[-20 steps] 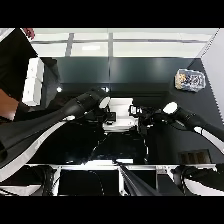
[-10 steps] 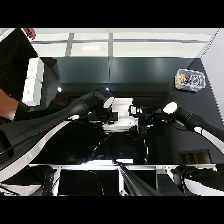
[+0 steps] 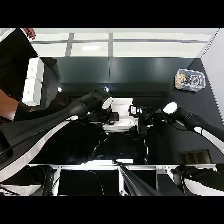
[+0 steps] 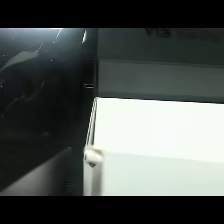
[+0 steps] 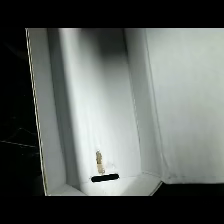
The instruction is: Fold the box and place the chain.
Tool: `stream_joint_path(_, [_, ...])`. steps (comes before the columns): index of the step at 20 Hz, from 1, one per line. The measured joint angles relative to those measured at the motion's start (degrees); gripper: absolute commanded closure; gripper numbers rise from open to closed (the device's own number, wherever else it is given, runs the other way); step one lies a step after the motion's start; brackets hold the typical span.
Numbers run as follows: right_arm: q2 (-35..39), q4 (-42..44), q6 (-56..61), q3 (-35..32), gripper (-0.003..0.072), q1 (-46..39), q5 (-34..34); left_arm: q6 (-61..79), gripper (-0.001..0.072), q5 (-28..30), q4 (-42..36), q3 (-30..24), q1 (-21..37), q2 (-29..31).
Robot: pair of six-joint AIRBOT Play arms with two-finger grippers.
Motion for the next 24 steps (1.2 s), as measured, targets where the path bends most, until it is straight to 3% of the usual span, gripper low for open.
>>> stream_joint_path(2, [0.0,0.0,0.0,-0.02,0.0389,0.0,0.0,0.04,0.0619,0.63,-0.17,-0.07,0.15,0.0])
stream_joint_path(4, [0.0,-0.07,-0.13,0.0,0.0389,0.0,0.0,0.42,0.0677,0.24,-0.42,-0.11,0.28,0.02])
stream_joint_path(6, [0.0,-0.04,-0.09,-0.02,0.0389,0.0,0.0,0.39,0.0681,0.35,-0.57,-0.11,0.37,0.02])
stream_joint_path(7, [0.0,-0.04,-0.09,0.0,0.0389,0.0,0.0,0.35,0.0671,0.44,-0.59,-0.11,0.37,0.02])
stream_joint_path(8, [0.0,-0.04,-0.04,-0.02,0.0389,0.0,-0.02,0.31,0.0536,0.5,-0.61,-0.11,0.39,0.02])
stream_joint_path(9, [0.0,0.04,0.07,-0.02,0.0389,0.0,0.0,-0.02,0.0316,0.92,-0.57,-0.11,0.39,0.0])
stream_joint_path(10, [0.0,0.07,0.07,-0.02,0.0389,0.0,0.0,-0.02,0.0202,1.66,-0.7,-0.11,0.44,0.0])
stream_joint_path(21, [0.0,0.02,0.02,-0.02,0.0389,0.0,0.0,0.46,0.0206,0.79,-2.32,-0.87,1.64,0.0])
stream_joint_path(24, [0.0,0.02,0.0,0.0,0.0389,0.0,0.0,0.48,0.0239,0.9,-2.1,-1.4,1.27,0.0])
